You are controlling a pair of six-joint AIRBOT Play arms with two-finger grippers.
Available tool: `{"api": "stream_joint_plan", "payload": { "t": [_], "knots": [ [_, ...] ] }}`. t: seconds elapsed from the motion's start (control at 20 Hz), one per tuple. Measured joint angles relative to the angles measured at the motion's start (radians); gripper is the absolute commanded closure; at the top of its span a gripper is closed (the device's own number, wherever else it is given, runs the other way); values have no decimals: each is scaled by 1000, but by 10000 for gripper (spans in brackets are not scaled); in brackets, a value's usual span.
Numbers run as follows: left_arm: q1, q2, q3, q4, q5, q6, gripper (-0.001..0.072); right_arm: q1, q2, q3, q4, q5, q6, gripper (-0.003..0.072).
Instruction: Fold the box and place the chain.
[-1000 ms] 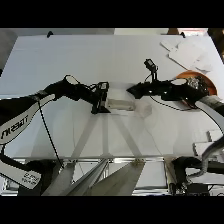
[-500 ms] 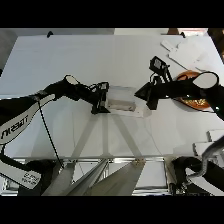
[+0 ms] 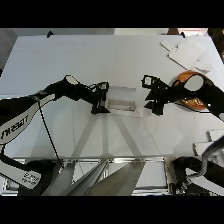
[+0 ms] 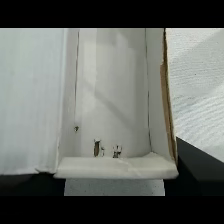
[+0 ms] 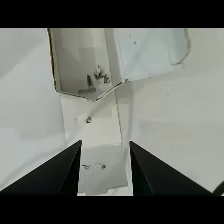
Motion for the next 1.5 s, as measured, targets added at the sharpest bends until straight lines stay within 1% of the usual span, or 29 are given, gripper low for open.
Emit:
{"api": "stream_joint_plan", "payload": {
  "t": [0.25, 0.45, 0.5, 0.6, 0.75, 0.9, 0.95, 1.2, 1.25, 1.3, 1.35, 1.4, 1.5],
  "knots": [
    [0, 0, 0, 0, 0, 0, 500, 52, -139, 0, 8, -60, -84, 350],
    [0, 0, 0, 0, 0, 0, 500, 90, -205, 0, 17, -121, -108, 354],
    [0, 0, 0, 0, 0, 0, 500, 97, -213, 0, 23, -134, -111, 382],
    [0, 0, 0, 0, 0, 0, 500, 110, -224, 0, 31, -151, -114, 398],
    [0, 0, 0, 0, 0, 0, 500, 123, -231, 0, 53, -165, -126, 511],
    [0, 0, 0, 0, 0, 0, 500, 129, -234, 0, 71, -171, -136, 543],
    [0, 0, 0, 0, 0, 0, 500, 129, -234, 0, 73, -173, -138, 581],
    [0, 0, 0, -1, 0, 0, 500, 131, -235, 0, 93, -192, -144, 592],
    [0, 0, 0, -1, 0, -1, 500, 131, -235, 0, 101, -198, -144, 584],
    [0, 0, 0, -1, 0, -2, 500, 131, -235, 0, 111, -205, -144, 489],
    [0, 0, 0, -1, 0, -3, 500, 131, -235, 0, 121, -210, -145, 318],
    [0, 0, 0, -1, 1, -5, 500, 131, -235, 0, 132, -210, -145, 279],
    [0, 0, 0, -1, 1, -4, 500, 131, -235, -1, 146, -215, -145, 281]
  ]
}}
